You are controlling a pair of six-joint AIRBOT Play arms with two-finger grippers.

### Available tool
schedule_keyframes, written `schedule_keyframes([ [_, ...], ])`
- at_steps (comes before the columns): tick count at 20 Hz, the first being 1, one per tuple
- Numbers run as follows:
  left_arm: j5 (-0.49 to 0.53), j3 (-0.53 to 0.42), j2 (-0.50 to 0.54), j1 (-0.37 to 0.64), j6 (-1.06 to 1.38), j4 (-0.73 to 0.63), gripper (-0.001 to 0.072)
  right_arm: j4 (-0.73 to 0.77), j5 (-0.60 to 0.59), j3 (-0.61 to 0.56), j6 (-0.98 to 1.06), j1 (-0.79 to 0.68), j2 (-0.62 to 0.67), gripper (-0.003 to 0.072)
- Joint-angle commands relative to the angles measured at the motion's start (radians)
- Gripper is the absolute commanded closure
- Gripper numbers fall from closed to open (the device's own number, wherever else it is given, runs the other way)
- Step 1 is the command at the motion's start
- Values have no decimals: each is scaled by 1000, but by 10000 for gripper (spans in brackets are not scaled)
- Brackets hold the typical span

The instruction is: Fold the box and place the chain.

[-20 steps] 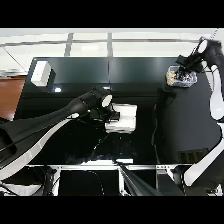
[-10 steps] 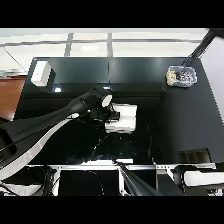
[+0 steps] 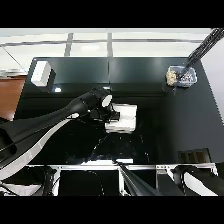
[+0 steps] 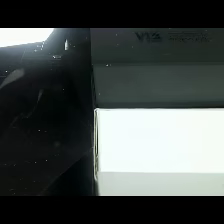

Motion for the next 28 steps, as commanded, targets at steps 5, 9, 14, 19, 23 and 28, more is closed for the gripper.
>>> schedule_keyframes([
  [5,0,0,0,0,0,0,685,223,266,-60,-66,211,60,671],
  [9,0,0,0,0,0,0,685,225,209,-123,-63,323,59,671],
  [14,0,0,0,0,0,0,685,226,81,-292,-63,407,58,671],
  [19,0,0,0,0,0,0,685,225,-43,-452,-63,438,53,671],
  [23,0,0,0,0,0,0,685,214,-63,-470,-63,437,53,671],
  [28,0,0,0,0,0,0,685,204,-84,-622,-58,437,53,671],
])
